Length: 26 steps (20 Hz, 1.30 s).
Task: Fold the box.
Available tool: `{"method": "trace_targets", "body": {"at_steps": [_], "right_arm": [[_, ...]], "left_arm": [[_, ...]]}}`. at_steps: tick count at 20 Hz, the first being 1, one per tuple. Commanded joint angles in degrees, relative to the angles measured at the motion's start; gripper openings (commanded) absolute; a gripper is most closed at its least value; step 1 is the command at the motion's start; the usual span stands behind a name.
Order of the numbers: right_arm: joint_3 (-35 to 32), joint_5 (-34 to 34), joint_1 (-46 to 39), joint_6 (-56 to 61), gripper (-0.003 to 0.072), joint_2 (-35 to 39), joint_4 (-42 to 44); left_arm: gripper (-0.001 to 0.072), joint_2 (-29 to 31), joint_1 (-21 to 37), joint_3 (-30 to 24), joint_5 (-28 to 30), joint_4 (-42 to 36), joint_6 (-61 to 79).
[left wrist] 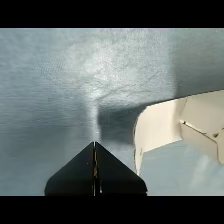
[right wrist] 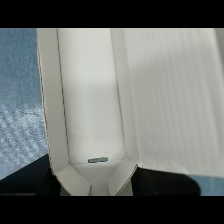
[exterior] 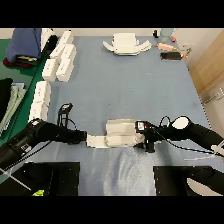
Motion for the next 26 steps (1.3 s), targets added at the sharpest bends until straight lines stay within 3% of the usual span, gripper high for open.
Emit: {"method": "trace_targets", "body": {"at_steps": [1,6,13,19,20,21,22,26], "right_arm": [[0.07,0.00,-0.04,0.00,0.0511,0.04,0.02],[0.07,0.00,-0.04,0.00,0.0511,0.04,0.02],[0.07,0.00,-0.04,0.00,0.0511,0.04,0.02],[0.07,0.00,-0.04,0.00,0.0511,0.04,0.02],[0.07,0.00,-0.04,0.00,0.0511,0.04,0.02],[0.07,0.00,-0.04,0.00,0.0511,0.04,0.02],[0.07,0.00,-0.04,0.00,0.0511,0.04,0.02],[0.07,0.00,-0.04,0.00,0.0511,0.04,0.02]], "left_arm": [[0.0015,-5.27,-3.69,-2.08,9.90,-9.68,1.18],[0.0015,-10.14,-13.53,-1.99,20.65,-15.72,1.09],[0.0015,-5.22,-14.29,0.74,20.79,-15.65,1.11],[0.0018,-5.35,-14.40,0.87,20.96,-16.76,1.09],[0.0141,-5.35,-14.40,0.90,20.46,-16.76,1.09],[0.0422,-5.35,-14.40,0.92,19.71,-16.79,0.98],[0.0466,-5.35,-14.34,0.92,19.04,-16.79,0.94],[0.0465,-5.35,-14.29,0.92,17.75,-16.74,0.92]]}}
